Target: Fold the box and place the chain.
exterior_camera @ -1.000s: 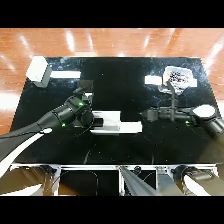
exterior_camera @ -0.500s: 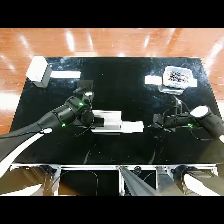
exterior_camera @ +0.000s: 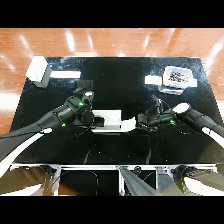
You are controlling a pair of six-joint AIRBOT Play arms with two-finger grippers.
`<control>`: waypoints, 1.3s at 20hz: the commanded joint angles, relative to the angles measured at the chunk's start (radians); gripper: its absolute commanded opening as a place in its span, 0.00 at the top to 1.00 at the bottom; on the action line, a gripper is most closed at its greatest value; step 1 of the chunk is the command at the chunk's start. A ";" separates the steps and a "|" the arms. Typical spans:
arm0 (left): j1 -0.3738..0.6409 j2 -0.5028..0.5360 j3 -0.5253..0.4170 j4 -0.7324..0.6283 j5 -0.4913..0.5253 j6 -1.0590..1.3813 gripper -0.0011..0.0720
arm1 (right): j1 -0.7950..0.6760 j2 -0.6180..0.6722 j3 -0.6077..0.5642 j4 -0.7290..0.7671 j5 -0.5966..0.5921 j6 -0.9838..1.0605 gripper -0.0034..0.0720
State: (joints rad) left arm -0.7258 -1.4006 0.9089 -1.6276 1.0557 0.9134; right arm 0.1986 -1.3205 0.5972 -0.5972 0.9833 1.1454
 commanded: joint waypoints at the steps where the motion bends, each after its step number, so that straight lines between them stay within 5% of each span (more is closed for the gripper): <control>1: 0.000 0.000 0.000 -0.001 0.009 0.003 0.95 | 0.030 -0.005 0.066 0.047 0.082 -0.035 0.24; 4: 0.000 0.000 0.000 -0.001 0.009 0.003 0.95 | 0.030 -0.005 0.097 0.046 0.144 -0.035 0.23; 6: 0.000 0.000 0.000 -0.001 0.009 0.003 0.95 | 0.038 -0.005 0.107 0.046 0.195 -0.037 0.12; 13: 0.000 0.000 0.000 -0.001 0.008 0.003 0.95 | 0.163 -0.005 0.165 0.019 0.128 0.045 0.16; 23: 0.000 0.000 0.000 0.000 0.001 0.003 0.95 | 0.583 -0.005 0.381 -0.867 -0.091 1.031 0.16; 26: 0.000 0.000 0.000 -0.001 -0.005 0.003 0.95 | 0.632 -0.008 0.386 -0.960 -0.089 1.130 0.16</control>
State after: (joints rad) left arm -0.7258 -1.4006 0.9089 -1.6287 1.0599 0.9165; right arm 0.7647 -1.3258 0.9653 -1.3697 0.9211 2.0697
